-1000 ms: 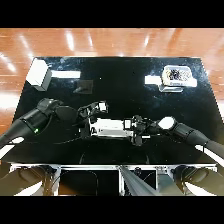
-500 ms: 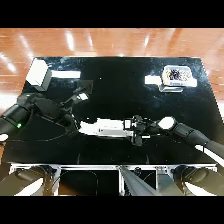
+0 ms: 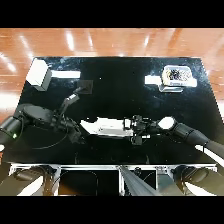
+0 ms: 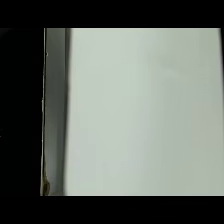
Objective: Fold the box and place the chain.
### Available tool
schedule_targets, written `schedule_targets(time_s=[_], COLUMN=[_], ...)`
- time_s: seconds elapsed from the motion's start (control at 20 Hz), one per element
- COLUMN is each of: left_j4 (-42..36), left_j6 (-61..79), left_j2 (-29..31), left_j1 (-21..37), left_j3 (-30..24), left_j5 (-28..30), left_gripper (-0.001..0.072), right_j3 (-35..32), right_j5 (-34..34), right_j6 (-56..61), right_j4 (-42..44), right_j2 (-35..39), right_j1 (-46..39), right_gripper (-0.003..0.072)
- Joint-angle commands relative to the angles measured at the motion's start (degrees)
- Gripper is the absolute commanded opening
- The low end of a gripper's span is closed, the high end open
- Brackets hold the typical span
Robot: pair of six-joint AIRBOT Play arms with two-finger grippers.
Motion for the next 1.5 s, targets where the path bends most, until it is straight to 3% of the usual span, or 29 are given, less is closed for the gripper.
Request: schedule_targets(time_s=[0.0,0.2,0.5,0.7,0.9,1.45], left_j4=[-6.6,-7.7,-11.1,-11.0,-11.0,-11.0], left_j6=[0.7,0.5,-1.5,-4.2,-4.4,-9.6], left_j2=[1.1,1.3,1.3,1.1,-0.7,-7.5], left_j1=[-6.7,-16.3,-26.1,-29.1,-29.4,-29.4], left_j3=[-2.8,-2.8,-2.8,-2.8,-2.8,-2.8], left_j5=[-7.6,-25.2,-52.0,-61.9,-64.3,-63.7], left_gripper=[0.0016,0.0016,0.0016,0.0016,0.0016,0.0017], right_j3=[0.0,0.0,0.0,0.0,0.0,0.0], right_j5=[-0.1,0.0,0.0,0.0,0.0,0.0], right_j6=[0.0,0.0,0.0,0.0,0.0,0.0], right_j4=[0.0,0.0,0.0,0.0,0.0,0.0], right_j2=[0.0,0.0,0.0,0.0,0.0,0.0], right_j1=[0.0,0.0,0.0,0.0,0.0,0.0], right_gripper=[0.0571,0.0571,0.0571,0.0571,0.0571,0.0571])
